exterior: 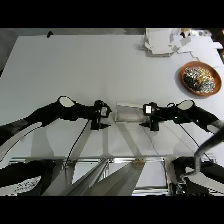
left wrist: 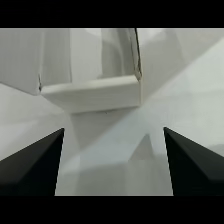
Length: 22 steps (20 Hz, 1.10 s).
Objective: Fold the box and place the chain.
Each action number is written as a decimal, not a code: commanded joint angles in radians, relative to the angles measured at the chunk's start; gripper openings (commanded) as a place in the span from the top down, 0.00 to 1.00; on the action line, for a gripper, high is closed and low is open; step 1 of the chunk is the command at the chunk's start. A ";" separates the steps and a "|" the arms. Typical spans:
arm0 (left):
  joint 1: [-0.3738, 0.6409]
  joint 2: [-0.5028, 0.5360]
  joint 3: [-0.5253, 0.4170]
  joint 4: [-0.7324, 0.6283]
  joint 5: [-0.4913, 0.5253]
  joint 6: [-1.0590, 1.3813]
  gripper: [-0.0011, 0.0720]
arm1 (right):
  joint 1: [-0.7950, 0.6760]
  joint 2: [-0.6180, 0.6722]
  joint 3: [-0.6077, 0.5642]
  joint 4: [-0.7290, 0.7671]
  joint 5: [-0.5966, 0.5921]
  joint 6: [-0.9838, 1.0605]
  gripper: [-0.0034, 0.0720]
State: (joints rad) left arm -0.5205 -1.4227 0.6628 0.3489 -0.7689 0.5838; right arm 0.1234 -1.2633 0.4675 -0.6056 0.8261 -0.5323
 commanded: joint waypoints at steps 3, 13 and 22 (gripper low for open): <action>0.002 -0.086 0.049 -0.137 -0.053 0.150 0.03 | 0.000 0.000 0.000 0.000 0.000 0.000 0.41; 0.001 -0.140 0.079 -0.102 -0.157 0.150 0.02 | 0.000 0.000 0.000 0.000 0.000 0.000 0.41; 0.001 -0.144 0.080 -0.175 -0.140 0.149 0.03 | 0.000 0.000 0.000 0.000 0.000 0.000 0.41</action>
State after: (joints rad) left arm -0.5186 -1.5658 0.7414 0.1970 -0.9207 0.7345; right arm 0.1238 -1.2633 0.4675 -0.6056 0.8276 -0.5316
